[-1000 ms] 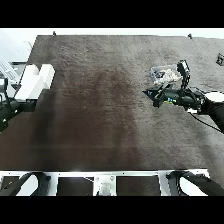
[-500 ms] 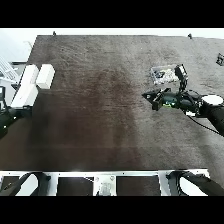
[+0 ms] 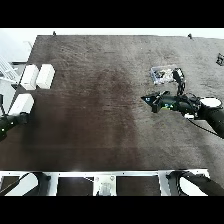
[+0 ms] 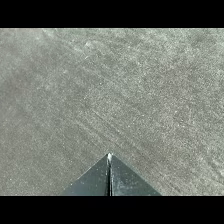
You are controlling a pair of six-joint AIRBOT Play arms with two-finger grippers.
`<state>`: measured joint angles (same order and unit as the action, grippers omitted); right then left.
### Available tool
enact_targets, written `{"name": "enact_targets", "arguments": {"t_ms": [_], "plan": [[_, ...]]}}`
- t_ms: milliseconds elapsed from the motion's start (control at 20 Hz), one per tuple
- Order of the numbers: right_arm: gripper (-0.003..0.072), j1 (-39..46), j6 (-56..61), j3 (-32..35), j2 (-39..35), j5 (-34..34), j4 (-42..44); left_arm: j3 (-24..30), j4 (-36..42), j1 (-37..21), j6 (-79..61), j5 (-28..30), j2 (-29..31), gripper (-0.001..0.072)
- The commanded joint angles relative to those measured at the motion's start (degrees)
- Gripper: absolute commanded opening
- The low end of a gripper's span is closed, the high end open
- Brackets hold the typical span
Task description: Fold the box and place the chain.
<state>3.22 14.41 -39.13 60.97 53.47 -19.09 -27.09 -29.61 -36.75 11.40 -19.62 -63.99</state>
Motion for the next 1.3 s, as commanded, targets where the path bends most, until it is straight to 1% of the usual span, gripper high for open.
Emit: {"name": "enact_targets", "arguments": {"t_ms": [0, 50, 150, 200, 250, 300, 350, 500, 550, 600, 650, 700, 750, 800, 850, 950, 1000, 1050, 1100, 1150, 1200, 1250], "plan": [[0.0006, 0.0, -0.1, 0.1, 0.0, -0.2, 0.0, -0.4, 1.6, -0.4, -4.0, 0.8, -1.5, 0.0022], [0.0006, 0.0, -0.1, 0.1, 0.0, -0.2, 0.0, -0.4, 1.8, -0.4, -3.7, 1.1, -1.5, 0.0030], [0.0006, 0.0, 0.0, 0.1, 0.0, -0.6, 0.0, -0.4, 1.8, -0.4, -3.8, 1.6, -1.5, 0.0702], [0.0024, 0.1, 0.0, 0.1, 0.0, -0.5, 0.0, -0.4, 1.7, -0.4, -3.8, 2.2, -1.5, 0.0700], [0.0152, 0.1, 0.0, 0.1, 0.0, -0.5, 0.0, -0.4, 1.6, -0.4, -3.8, 2.2, -1.5, 0.0702], [0.0239, 0.1, 0.0, 0.2, 0.0, -0.5, 0.0, -0.4, 1.3, -0.4, -3.8, 2.2, -1.5, 0.0709], [0.0310, 0.1, 0.0, 0.2, 0.0, -0.5, 0.0, -0.4, 0.5, -0.4, -3.8, 2.3, -1.2, 0.0710], [0.0458, 0.1, 0.0, 0.2, 0.0, -0.5, 0.0, -0.4, -2.3, -0.4, -3.8, 2.9, 2.7, 0.0710], [0.0479, 0.1, 0.0, 0.2, 0.0, -0.5, -0.2, -0.4, -3.0, -0.4, -3.8, 2.6, 4.9, 0.0710], [0.0533, 0.1, 0.0, 0.2, 0.0, -0.5, -0.2, -0.4, -3.7, -0.4, -3.8, 1.9, 7.3, 0.0710], [0.0545, 0.1, 0.0, 0.2, 0.0, -0.5, -0.2, -0.4, -4.5, -0.4, -3.7, 1.4, 9.6, 0.0710], [0.0559, 0.1, 0.0, 0.2, 0.0, -0.5, -0.2, -0.4, -4.6, -0.4, -3.2, 1.1, 11.0, 0.0710], [0.0581, 0.1, 0.0, 0.2, 0.0, -0.5, -0.2, -0.4, -5.2, -0.4, -2.7, 1.1, 11.0, 0.0710], [0.0581, 0.1, 0.0, 0.2, 0.0, -0.5, -0.2, -0.4, -5.4, -0.4, -1.3, 0.2, 10.9, 0.0709], [0.0581, 0.1, 0.2, 0.2, 0.0, -0.5, -0.2, -1.1, -5.4, -0.4, -0.3, -2.9, 11.0, 0.0709], [0.0580, 0.2, 0.2, 0.1, -0.1, -0.4, 0.0, -4.5, -5.4, -0.4, 0.7, -13.3, 11.0, 0.0706], [0.0523, 0.2, 0.2, 0.1, -0.5, -0.4, 0.1, -7.3, -5.4, -0.4, 0.7, -20.1, 11.0, 0.0659], [0.0228, 0.2, 0.5, 0.1, -1.2, -0.4, 0.1, -10.3, -5.3, -0.4, 0.9, -26.9, 11.0, 0.0474], [0.0118, 0.2, 0.9, 0.1, -2.1, -0.5, 0.1, -13.3, -4.4, -0.4, 1.2, -33.4, 11.0, 0.0234], [0.0073, 0.2, 0.8, 0.1, -3.0, -0.6, 0.2, -16.2, -1.9, -0.4, 1.2, -39.6, 11.0, 0.0030], [0.0006, 0.2, 0.9, 0.1, -4.3, -1.4, 0.2, -18.1, 2.1, -0.4, 1.2, -43.2, 11.0, 0.0021], [0.0006, 0.2, 1.2, 0.2, -5.8, -3.0, 0.2, -19.2, 6.6, -0.3, 1.2, -44.7, 11.2, 0.0019]]}}
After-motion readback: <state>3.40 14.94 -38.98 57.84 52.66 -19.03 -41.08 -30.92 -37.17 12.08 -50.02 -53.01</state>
